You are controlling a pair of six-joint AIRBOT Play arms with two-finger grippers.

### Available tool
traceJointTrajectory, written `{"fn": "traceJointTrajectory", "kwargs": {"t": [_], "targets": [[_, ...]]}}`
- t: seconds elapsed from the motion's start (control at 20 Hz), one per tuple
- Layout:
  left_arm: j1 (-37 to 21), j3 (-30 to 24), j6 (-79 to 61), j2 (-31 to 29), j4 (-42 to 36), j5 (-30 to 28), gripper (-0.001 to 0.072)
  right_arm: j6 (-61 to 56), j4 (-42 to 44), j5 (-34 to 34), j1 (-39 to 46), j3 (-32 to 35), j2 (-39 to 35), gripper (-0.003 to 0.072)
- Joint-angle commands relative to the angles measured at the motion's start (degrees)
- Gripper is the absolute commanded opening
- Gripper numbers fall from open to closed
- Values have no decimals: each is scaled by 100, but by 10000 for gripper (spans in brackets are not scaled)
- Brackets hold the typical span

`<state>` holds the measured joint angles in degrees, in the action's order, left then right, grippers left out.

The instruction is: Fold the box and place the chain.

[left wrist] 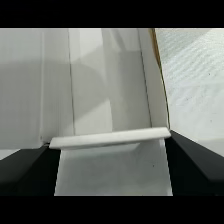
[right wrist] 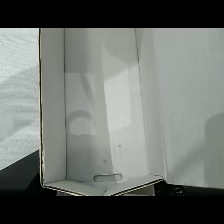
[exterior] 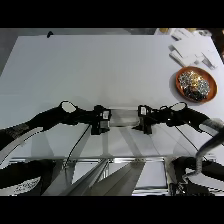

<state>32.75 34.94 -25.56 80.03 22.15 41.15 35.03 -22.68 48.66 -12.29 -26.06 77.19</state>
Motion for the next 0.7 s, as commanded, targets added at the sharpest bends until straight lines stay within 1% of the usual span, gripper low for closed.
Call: {"fn": "traceJointTrajectory", "kwargs": {"t": [0.0,0.3,0.65], "targets": [[20,-2,-20,26,-227,-31,705,-7,4,-2,-2,0,-4,297],[22,-2,-17,39,-358,-63,692,-7,4,-2,-2,0,-4,297],[33,-2,-96,197,-450,-68,688,-7,4,-2,-2,0,-4,297]]}}
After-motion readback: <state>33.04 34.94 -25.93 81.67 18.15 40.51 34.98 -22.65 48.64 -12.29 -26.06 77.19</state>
